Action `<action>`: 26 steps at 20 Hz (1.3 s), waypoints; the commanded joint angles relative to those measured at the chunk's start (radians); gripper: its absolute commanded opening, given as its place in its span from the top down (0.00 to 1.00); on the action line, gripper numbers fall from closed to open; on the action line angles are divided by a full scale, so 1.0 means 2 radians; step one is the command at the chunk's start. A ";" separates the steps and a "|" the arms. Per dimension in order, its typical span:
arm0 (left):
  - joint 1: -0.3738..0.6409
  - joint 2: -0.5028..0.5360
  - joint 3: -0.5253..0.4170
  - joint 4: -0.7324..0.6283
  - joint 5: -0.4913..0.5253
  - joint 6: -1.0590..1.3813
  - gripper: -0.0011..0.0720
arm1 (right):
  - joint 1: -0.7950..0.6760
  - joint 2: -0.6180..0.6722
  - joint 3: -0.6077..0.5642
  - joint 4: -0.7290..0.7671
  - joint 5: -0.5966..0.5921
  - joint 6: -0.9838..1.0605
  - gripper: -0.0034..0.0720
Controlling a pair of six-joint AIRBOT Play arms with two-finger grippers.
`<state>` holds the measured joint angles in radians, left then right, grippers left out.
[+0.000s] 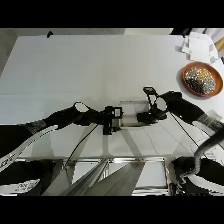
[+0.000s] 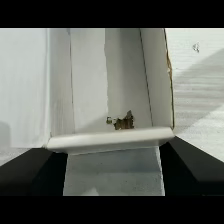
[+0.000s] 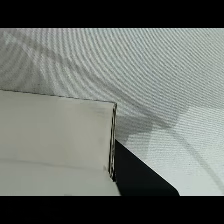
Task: Fold the box and place the chain.
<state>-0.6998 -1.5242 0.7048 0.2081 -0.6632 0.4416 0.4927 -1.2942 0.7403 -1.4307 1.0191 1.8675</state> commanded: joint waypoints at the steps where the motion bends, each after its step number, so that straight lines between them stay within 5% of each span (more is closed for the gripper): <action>1: 0.000 0.000 0.000 0.001 0.002 0.002 0.89 | 0.000 0.000 -0.001 -0.001 -0.005 -0.003 0.94; 3: 0.000 0.000 0.000 0.001 0.002 0.002 0.89 | 0.000 0.000 -0.001 -0.001 -0.006 -0.004 0.91; 5: 0.000 0.000 0.000 0.001 0.002 0.002 0.89 | 0.000 0.000 -0.001 -0.001 -0.007 -0.004 0.75; 9: 0.000 0.000 0.000 0.001 0.002 0.002 0.89 | 0.008 0.000 -0.001 -0.005 -0.013 -0.004 0.79; 10: 0.000 0.000 0.000 0.001 0.002 0.002 0.89 | 0.012 0.000 -0.001 -0.006 -0.016 -0.004 0.92; 14: 0.000 0.000 0.000 0.001 0.002 0.002 0.89 | 0.018 0.000 -0.001 -0.007 -0.018 -0.006 0.94; 17: 0.000 0.000 0.000 0.001 0.002 0.002 0.89 | 0.018 0.003 -0.001 -0.006 -0.017 -0.009 0.63; 26: 0.000 0.000 0.000 0.001 0.002 0.002 0.89 | 0.017 0.101 -0.001 -0.059 0.019 -0.023 0.53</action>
